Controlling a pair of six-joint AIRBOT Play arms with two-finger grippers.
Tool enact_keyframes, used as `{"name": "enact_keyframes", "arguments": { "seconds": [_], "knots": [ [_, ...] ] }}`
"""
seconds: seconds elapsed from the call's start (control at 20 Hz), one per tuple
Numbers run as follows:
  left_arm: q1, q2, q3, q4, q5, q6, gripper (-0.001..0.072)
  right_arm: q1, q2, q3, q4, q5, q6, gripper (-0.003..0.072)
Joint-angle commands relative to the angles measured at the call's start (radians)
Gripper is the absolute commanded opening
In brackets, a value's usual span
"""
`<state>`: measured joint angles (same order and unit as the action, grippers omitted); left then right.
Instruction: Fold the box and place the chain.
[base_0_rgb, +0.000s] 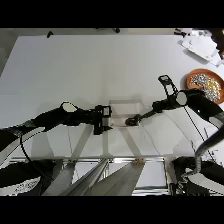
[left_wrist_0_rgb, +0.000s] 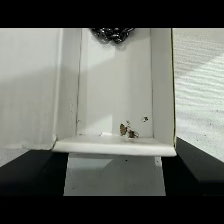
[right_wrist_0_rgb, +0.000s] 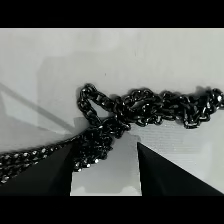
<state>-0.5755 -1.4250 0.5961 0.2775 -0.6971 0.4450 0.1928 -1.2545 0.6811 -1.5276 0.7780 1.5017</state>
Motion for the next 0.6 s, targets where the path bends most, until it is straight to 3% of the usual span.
{"name": "enact_keyframes", "arguments": {
  "seconds": [0.0, 0.2, 0.55],
  "knots": [
    [0.000, 0.001, 0.000, 0.000, 0.000, 0.000, 0.0319, 0.002, -0.021, 0.000, -0.005, 0.022, 0.019, 0.0283],
    [0.000, 0.001, 0.000, 0.000, 0.000, 0.000, 0.0319, 0.002, -0.008, 0.000, -0.001, 0.013, 0.019, 0.0021],
    [0.000, 0.001, 0.000, 0.000, 0.000, 0.000, 0.0319, 0.002, 0.131, 0.000, 0.010, -0.007, 0.008, 0.0014]
  ]
}}
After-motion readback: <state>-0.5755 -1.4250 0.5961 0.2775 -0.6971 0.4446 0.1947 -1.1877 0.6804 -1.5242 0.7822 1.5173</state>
